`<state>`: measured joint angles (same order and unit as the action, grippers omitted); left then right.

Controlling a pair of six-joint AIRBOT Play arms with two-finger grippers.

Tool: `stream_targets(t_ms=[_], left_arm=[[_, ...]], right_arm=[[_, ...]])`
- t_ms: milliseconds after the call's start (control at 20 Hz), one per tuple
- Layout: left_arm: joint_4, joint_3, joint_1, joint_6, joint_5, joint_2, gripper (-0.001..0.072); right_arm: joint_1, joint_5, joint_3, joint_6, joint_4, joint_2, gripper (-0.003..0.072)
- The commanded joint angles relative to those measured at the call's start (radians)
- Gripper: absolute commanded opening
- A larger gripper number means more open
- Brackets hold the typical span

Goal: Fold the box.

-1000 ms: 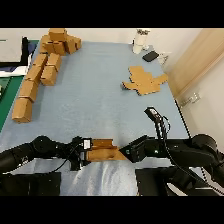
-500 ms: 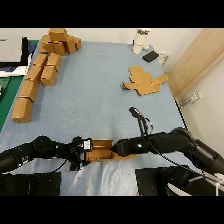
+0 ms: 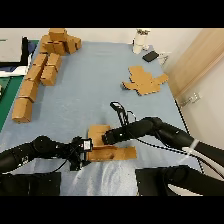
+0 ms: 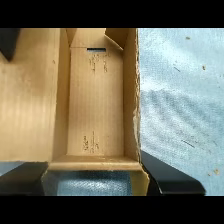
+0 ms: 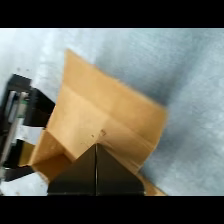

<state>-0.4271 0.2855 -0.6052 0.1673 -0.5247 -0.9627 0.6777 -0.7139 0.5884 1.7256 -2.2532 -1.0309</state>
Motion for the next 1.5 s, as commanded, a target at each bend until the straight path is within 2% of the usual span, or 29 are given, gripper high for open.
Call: stream_targets(t_ms=[0,400,550,650,800,900,1000,1050,1100,1150,1200,1350,1450], left_arm=[[0.0,0.0,0.0,0.0,-0.001,0.0,0.0476],[0.0,0.0,0.0,0.0,-0.001,0.0,0.0477],[0.0,0.0,0.0,0.0,-0.001,0.0,0.0476],[0.0,0.0,0.0,0.0,-0.001,0.0,0.0477],[0.0,0.0,0.0,0.0,-0.001,0.0,0.0476],[0.0,0.0,0.0,0.0,-0.001,0.0,0.0477],[0.0,0.0,0.0,0.0,-0.001,0.0,0.0477],[0.0,0.0,0.0,0.0,-0.001,0.0,0.0477],[0.0,0.0,0.0,0.0,-0.001,0.0,0.0476],[0.0,0.0,0.0,0.0,-0.001,0.0,0.0477],[0.0,0.0,0.0,0.0,-0.001,0.0,0.0477],[0.0,0.0,0.0,0.0,-0.001,0.0,0.0477],[0.0,0.0,0.0,0.0,-0.002,0.0,0.0476]], right_arm=[[0.002,0.011,0.009,0.092,0.024,-0.095,0.0003],[0.002,0.014,0.011,0.142,0.023,-0.093,0.0003],[0.001,0.017,0.011,0.142,0.026,-0.034,0.0003],[0.001,0.01,0.011,0.142,0.052,0.052,0.0003],[0.002,-0.114,0.011,0.124,0.108,0.24,0.0003],[0.002,-0.268,0.007,0.098,0.189,0.367,0.0004],[0.002,-0.418,-0.026,0.175,0.188,0.478,0.0012],[0.002,-0.475,-0.055,0.207,0.178,0.514,0.0164],[0.002,-0.511,-0.092,0.224,0.182,0.538,0.04],[0.002,-0.509,-0.13,0.282,0.19,0.547,0.0587],[0.002,-0.469,-0.165,0.379,0.216,0.545,0.0662],[0.002,-0.24,-0.21,0.571,0.344,0.491,0.0662],[0.002,-0.173,-0.208,0.669,0.355,0.428,0.0662]])
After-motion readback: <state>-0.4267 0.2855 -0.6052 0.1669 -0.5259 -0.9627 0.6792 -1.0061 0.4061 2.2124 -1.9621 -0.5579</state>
